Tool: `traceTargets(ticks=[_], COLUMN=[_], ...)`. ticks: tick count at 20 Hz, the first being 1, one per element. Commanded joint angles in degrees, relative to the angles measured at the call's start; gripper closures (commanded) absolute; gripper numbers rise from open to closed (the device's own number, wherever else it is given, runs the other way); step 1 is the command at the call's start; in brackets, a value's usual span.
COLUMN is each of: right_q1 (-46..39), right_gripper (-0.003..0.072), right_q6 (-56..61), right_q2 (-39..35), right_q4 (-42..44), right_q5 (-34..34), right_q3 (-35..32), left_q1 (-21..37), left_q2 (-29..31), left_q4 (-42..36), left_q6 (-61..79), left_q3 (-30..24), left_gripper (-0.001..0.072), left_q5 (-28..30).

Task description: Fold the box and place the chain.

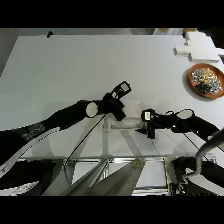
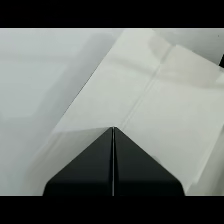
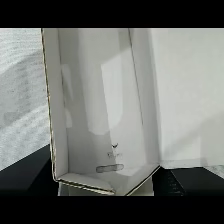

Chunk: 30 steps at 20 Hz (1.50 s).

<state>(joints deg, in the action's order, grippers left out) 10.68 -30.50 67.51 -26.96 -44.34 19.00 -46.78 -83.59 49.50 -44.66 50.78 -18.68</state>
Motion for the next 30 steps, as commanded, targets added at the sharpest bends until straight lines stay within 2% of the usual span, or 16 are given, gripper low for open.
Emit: traceTargets(ticks=[1, 3, 5, 7, 8, 10, 15, 22, 27, 30], right_q1=[0.0, 0.0, 0.0, 0.0, 0.0, 0.0, 0.0, 0.0, 0.0, 0.0], right_gripper=[0.0275, 0.0275, 0.0275, 0.0275, 0.0275, 0.0275, 0.0275, 0.0275, 0.0275, 0.0275], right_q6=[0.0, 0.0, 0.0, 0.0, 0.0, 0.0, 0.0, 0.0, 0.0, 0.0], right_q2=[0.0, 0.0, 0.0, 0.0, 0.0, 0.0, 0.0, 0.0, 0.0, 0.0], right_q4=[0.0, 0.0, 0.0, 0.0, 0.0, 0.0, 0.0, 0.0, 0.0, 0.0], right_q5=[0.0, 0.0, 0.0, 0.0, 0.0, 0.0, 0.0, 0.0, 0.0, 0.0], right_q3=[0.0, 0.0, 0.0, 0.0, 0.0, 0.0, 0.0, 0.0, 0.0, 0.0], left_q1=[1.9, 4.1, 6.6, 8.9, 10.0, 11.1, 9.5, 3.7, 2.7, 6.0], left_q2=[2.0, 7.4, 13.1, 15.9, 16.2, 16.2, 14.8, 16.3, 9.1, 8.3], left_q4=[1.8, 5.8, 12.4, 15.5, 15.6, 15.5, 12.3, 12.1, 13.0, 13.8], left_q6=[-0.3, -0.3, -1.6, -2.7, -2.7, 0.6, 8.9, 8.8, 7.4, 7.0], left_q3=[0.0, 0.0, 0.0, 0.0, -0.1, -1.4, -3.7, -3.5, -3.5, -3.6], left_gripper=[0.0701, 0.0701, 0.0704, 0.0702, 0.0702, 0.0702, 0.0702, 0.0707, 0.0707, 0.0706], left_q5=[-5.6, -14.6, -27.8, -38.3, -41.0, -41.0, -36.5, -26.3, -32.7, -36.1])
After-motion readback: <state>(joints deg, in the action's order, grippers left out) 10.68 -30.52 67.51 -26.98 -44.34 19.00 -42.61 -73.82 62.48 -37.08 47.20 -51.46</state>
